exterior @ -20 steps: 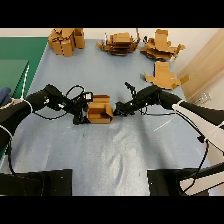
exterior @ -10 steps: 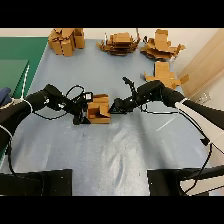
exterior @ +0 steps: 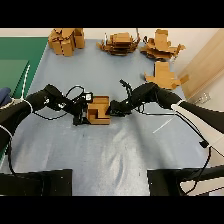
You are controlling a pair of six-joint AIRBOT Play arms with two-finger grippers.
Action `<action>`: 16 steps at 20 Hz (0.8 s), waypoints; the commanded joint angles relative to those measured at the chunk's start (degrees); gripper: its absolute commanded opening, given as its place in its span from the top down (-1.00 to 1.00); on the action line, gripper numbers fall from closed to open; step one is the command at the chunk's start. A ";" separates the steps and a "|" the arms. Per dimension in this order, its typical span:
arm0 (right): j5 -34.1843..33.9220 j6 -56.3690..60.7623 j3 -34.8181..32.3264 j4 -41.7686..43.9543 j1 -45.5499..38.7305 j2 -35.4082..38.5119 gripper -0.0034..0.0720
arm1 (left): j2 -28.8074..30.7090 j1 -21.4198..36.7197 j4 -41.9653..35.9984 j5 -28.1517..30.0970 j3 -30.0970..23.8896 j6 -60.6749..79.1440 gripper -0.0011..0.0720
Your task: Fold the box.
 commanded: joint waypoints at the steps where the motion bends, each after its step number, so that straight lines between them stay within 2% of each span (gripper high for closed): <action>1: 3.80 5.16 0.33 -3.26 2.08 -0.09 -0.15 | 0.02 0.02 -0.07 -0.02 0.00 0.00 0.79; 5: 4.42 12.96 3.41 -10.27 4.13 -0.79 -0.19 | 0.02 0.00 -0.07 0.00 0.00 0.00 0.79; 11: -0.55 25.31 10.69 -21.99 8.81 -4.28 -0.19 | 0.02 0.00 -0.07 -0.26 0.00 -0.15 0.79; 14: -3.17 31.67 11.85 -27.87 10.14 -4.44 -0.19 | 0.02 -0.02 -0.11 -0.46 0.00 -0.15 0.79; 16: -3.17 33.73 11.85 -28.68 10.19 -4.52 -0.19 | 0.02 0.00 -0.13 -0.50 0.00 -0.17 0.79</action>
